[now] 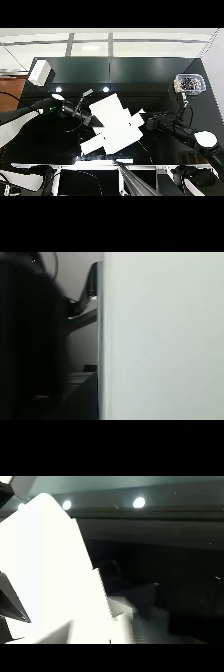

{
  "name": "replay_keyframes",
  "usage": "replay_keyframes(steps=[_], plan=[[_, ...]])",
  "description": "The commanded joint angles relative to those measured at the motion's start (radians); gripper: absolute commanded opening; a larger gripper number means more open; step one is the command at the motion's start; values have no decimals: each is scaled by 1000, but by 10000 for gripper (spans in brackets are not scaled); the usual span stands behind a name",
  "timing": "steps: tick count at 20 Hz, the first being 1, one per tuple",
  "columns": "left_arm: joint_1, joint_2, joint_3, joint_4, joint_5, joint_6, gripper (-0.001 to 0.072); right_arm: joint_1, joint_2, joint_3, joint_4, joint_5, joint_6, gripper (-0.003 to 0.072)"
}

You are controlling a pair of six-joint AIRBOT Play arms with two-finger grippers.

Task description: Fold the box and place the chain.

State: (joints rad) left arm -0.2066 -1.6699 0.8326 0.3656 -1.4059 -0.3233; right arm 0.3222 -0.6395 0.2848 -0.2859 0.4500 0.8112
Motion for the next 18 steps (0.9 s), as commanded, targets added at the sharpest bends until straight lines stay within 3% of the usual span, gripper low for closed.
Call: replay_keyframes(steps=[1,4,8,11,14,17,18], plan=[[1,5,1,-3,-45,31,22,-52,10,11,-90,40,0,559],[-6,68,1,34,10,30,18,-182,10,86,-309,225,0,558],[-114,260,1,163,252,159,21,-349,10,172,-590,444,0,559],[-206,283,1,237,310,364,22,-420,10,174,-662,436,0,538],[-284,268,1,319,414,384,22,-426,9,173,-663,443,0,540],[-328,261,1,319,550,399,23,-426,1,173,-673,445,-2,544],[-336,256,1,319,583,399,24,-425,-6,173,-673,452,-18,608]])
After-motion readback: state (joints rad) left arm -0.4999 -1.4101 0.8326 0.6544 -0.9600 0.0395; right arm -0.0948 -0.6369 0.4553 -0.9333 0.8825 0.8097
